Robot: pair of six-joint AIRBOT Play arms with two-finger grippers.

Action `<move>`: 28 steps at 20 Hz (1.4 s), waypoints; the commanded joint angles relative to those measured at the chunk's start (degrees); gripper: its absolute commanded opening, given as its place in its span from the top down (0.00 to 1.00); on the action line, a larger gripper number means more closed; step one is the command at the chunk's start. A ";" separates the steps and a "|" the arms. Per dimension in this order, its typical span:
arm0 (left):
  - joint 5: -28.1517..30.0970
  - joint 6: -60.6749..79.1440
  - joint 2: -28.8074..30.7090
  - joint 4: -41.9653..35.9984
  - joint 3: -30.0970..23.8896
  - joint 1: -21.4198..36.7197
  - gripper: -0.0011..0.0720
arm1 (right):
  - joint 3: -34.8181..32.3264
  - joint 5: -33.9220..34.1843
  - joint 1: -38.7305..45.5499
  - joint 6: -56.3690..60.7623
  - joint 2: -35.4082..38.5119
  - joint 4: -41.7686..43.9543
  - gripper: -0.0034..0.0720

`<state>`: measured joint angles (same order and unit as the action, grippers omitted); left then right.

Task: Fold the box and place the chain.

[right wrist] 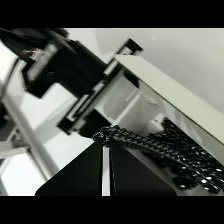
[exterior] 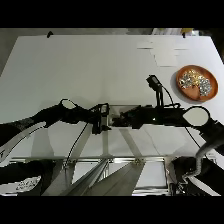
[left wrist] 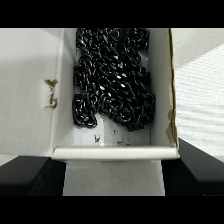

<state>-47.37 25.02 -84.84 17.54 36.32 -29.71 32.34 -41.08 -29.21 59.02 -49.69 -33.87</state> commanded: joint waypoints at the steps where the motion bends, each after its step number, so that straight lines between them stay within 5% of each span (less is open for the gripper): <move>1: 0.00 0.02 0.02 0.02 0.02 -0.02 0.68 | 0.00 2.45 -0.90 5.57 -4.02 -7.32 0.83; 2: 0.00 0.02 0.02 0.02 0.02 -0.02 0.68 | 0.26 2.14 -0.90 7.26 -4.24 -9.05 0.68; 3: 0.00 0.02 0.02 0.02 0.02 -0.02 0.68 | 1.42 0.85 -0.83 8.04 -4.24 -11.08 0.65; 7: 0.00 0.02 0.02 0.02 0.02 -0.02 0.68 | 14.62 -13.75 3.80 11.93 -4.24 -27.06 0.66; 10: 0.02 0.02 0.02 0.02 0.02 -0.02 0.68 | 22.43 -20.87 8.24 13.42 -4.24 -43.95 0.86; 14: 0.00 0.02 0.02 0.02 0.02 -0.02 0.68 | 22.40 -25.66 14.58 12.24 -7.93 -54.23 0.94; 22: 0.00 0.02 0.02 0.02 0.02 -0.02 0.68 | 21.79 -28.30 16.17 13.00 -22.67 -51.36 0.83; 24: 0.00 0.02 0.02 0.02 0.02 -0.02 0.68 | 21.44 -28.52 16.15 13.00 -24.68 -51.36 0.55; 28: 0.02 0.02 0.02 0.02 0.02 -0.02 0.68 | 20.74 -26.51 13.84 10.32 -25.42 -51.19 0.57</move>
